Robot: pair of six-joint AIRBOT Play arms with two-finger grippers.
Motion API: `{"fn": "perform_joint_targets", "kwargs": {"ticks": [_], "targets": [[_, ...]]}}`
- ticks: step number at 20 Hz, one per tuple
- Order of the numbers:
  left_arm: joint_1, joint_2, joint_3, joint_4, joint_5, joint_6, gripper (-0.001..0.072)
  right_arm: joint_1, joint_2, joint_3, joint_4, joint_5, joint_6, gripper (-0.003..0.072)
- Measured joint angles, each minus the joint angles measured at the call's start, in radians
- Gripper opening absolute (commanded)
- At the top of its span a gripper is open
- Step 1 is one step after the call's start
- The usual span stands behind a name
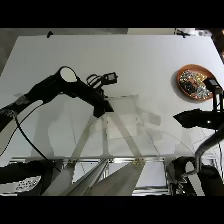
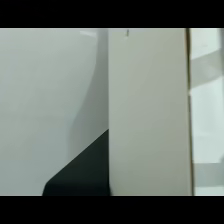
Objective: Fold the box and place the chain.
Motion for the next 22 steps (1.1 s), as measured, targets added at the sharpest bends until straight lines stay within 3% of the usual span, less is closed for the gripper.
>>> {"fn": "perform_joint_targets", "kwargs": {"ticks": [4,11,18,22], "targets": [[-0.032,-0.022,-0.040,0.097,0.119,0.066,0.0005,-0.013,0.016,0.000,-0.006,-0.015,0.000,0.0294],[-0.046,-0.032,-0.052,0.111,0.196,0.112,0.0004,-0.017,0.021,0.000,-0.010,-0.035,0.000,0.0294],[-0.047,-0.045,-0.054,-0.095,0.240,0.317,0.0004,-0.017,0.021,0.000,-0.011,-0.072,0.000,0.0294],[-0.047,-0.078,-0.054,-0.142,0.247,0.368,0.0005,-0.017,0.021,0.000,-0.011,-0.090,-0.001,0.0294]]}}
